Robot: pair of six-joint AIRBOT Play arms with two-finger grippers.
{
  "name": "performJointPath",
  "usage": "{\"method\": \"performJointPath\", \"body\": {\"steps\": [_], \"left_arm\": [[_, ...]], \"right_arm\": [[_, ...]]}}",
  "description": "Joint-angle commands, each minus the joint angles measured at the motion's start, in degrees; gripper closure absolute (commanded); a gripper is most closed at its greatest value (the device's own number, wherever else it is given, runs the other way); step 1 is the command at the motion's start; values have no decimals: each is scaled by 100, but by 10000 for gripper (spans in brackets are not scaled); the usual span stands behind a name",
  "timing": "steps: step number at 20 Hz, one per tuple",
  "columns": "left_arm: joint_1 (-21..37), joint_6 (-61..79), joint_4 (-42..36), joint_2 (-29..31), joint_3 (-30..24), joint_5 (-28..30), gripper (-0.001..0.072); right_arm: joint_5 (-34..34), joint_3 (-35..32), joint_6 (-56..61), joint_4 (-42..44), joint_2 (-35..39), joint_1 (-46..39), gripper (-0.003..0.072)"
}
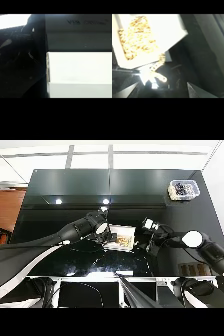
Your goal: Fold the box and place the chain.
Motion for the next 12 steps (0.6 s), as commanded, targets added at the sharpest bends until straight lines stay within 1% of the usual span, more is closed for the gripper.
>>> {"method": "performJointPath", "body": {"steps": [1, 5, 10, 11, 12], "left_arm": [[4, 2, -2, 2, 0, 0, 678], [4, 2, 0, 2, 0, -2, 678], [4, 2, 0, 2, 0, 0, 678], [4, 2, 0, 2, 0, 0, 678], [4, 2, 0, 2, 0, 0, 678]], "right_arm": [[-402, -179, -1217, 509, -444, 234, -17], [-402, -173, -1958, 815, -802, 243, -16], [-481, -149, -1954, 883, -935, 243, -14], [-509, -149, -1952, 881, -949, 243, 75], [-518, -149, -1952, 881, -964, 243, 271]]}}
